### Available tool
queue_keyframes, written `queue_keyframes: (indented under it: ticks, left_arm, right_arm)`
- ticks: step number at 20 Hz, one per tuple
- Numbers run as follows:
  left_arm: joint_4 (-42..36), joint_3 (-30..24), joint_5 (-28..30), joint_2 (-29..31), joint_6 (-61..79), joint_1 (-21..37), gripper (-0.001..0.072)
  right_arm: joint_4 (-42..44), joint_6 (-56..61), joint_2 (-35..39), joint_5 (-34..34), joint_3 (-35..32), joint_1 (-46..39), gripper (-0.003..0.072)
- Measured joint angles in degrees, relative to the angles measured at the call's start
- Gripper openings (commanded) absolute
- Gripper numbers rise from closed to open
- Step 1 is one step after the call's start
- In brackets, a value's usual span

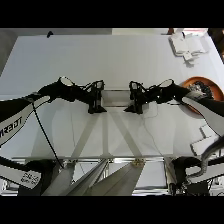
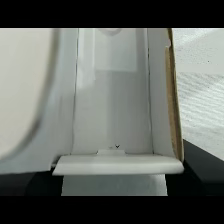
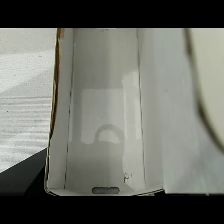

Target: Fold the box and place the chain.

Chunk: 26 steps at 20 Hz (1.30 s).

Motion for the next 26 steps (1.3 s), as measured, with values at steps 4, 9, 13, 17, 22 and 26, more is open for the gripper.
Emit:
queue_keyframes:
  ticks: [4,9,13,17,22,26]
  left_arm:
    - [0.0,0.0,0.0,0.0,0.0,0.0,0.0319]
    - [0.0,0.0,-0.2,0.0,0.0,0.0,0.0319]
    - [0.2,0.0,-0.6,0.0,0.0,-0.1,0.0319]
    - [0.1,0.0,-0.4,0.0,0.0,-0.1,0.0319]
    - [0.1,0.0,-0.3,0.0,-0.1,-0.1,0.0319]
    - [0.1,0.0,-0.3,0.0,-0.1,-0.1,0.0319]
  right_arm:
    - [0.0,0.0,0.0,0.0,0.0,0.0,0.052]
    - [0.0,0.0,0.0,0.5,0.0,0.0,0.052]
    - [-0.3,-0.1,0.1,1.8,0.0,0.0,0.0696]
    - [-5.7,-0.1,1.0,1.8,0.0,-1.4,0.0681]
    - [-11.9,1.5,4.4,2.1,0.0,-6.2,0.0366]
    - [-14.9,2.9,8.2,4.8,0.0,-8.9,0.0014]
